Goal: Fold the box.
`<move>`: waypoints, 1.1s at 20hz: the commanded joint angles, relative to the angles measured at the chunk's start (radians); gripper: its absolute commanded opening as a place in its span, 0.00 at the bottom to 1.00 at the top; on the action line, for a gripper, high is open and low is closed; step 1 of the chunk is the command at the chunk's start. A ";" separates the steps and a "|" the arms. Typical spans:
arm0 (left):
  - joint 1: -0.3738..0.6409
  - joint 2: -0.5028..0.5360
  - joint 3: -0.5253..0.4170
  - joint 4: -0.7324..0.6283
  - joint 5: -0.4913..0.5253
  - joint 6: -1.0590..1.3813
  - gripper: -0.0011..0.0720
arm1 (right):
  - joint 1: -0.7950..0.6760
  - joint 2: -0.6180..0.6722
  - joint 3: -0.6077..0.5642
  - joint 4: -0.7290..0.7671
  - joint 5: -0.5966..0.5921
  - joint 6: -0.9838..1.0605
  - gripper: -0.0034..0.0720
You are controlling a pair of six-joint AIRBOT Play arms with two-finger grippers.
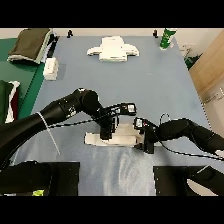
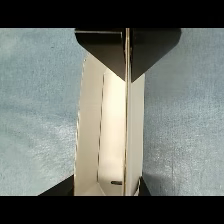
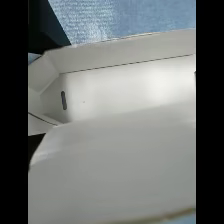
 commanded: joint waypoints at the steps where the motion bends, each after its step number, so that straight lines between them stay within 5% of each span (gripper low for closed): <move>1: 0.000 0.000 0.000 0.000 0.000 0.000 0.04 | 0.001 0.008 0.002 0.000 0.003 0.000 0.96; 11: 0.000 0.000 0.000 0.000 0.000 0.000 0.04 | 0.016 -0.049 0.001 -0.003 0.037 0.000 0.99; 14: 0.000 0.000 0.000 0.000 0.000 0.000 0.04 | 0.023 -0.072 0.001 -0.003 0.034 0.000 0.83; 22: 0.000 0.000 0.000 0.000 0.000 0.000 0.04 | 0.023 -0.077 0.000 -0.004 0.030 0.000 0.83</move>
